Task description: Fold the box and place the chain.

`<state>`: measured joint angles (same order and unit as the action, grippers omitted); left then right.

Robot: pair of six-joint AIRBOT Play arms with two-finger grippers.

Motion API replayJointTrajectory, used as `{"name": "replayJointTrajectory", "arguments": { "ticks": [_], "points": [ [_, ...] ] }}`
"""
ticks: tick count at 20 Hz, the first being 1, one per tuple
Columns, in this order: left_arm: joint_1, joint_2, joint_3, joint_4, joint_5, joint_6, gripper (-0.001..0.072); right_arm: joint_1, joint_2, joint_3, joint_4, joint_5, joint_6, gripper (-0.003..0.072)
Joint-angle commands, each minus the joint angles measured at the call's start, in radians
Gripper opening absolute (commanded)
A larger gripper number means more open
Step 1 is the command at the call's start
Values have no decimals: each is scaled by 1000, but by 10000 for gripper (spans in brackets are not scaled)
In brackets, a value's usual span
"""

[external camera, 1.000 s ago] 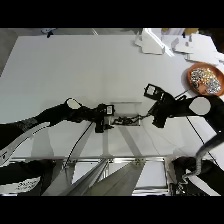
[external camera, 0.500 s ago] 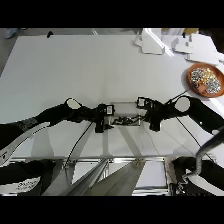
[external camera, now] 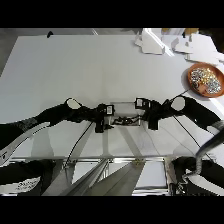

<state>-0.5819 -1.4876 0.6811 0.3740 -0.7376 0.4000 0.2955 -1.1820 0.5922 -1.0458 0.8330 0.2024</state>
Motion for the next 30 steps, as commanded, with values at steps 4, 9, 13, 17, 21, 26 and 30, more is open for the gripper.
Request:
{"name": "replayJointTrajectory", "arguments": {
  "ticks": [4,9,13,17,21,26,30],
  "points": [
    [1,0,0,0,0,0,208,0,10,0,-6,15,-1,18],
    [1,0,0,0,0,0,208,0,40,0,-16,6,-2,116],
    [1,0,0,0,0,0,208,0,45,0,-31,-40,-7,202],
    [1,0,0,0,0,0,208,0,35,0,-18,-43,-62,199],
    [1,0,0,0,0,0,208,1,16,-1,8,-22,-80,165],
    [1,0,0,0,0,0,208,1,-8,-1,8,-29,-79,19],
    [1,0,0,0,0,0,208,1,21,0,-19,-40,-7,18]
  ]
}}
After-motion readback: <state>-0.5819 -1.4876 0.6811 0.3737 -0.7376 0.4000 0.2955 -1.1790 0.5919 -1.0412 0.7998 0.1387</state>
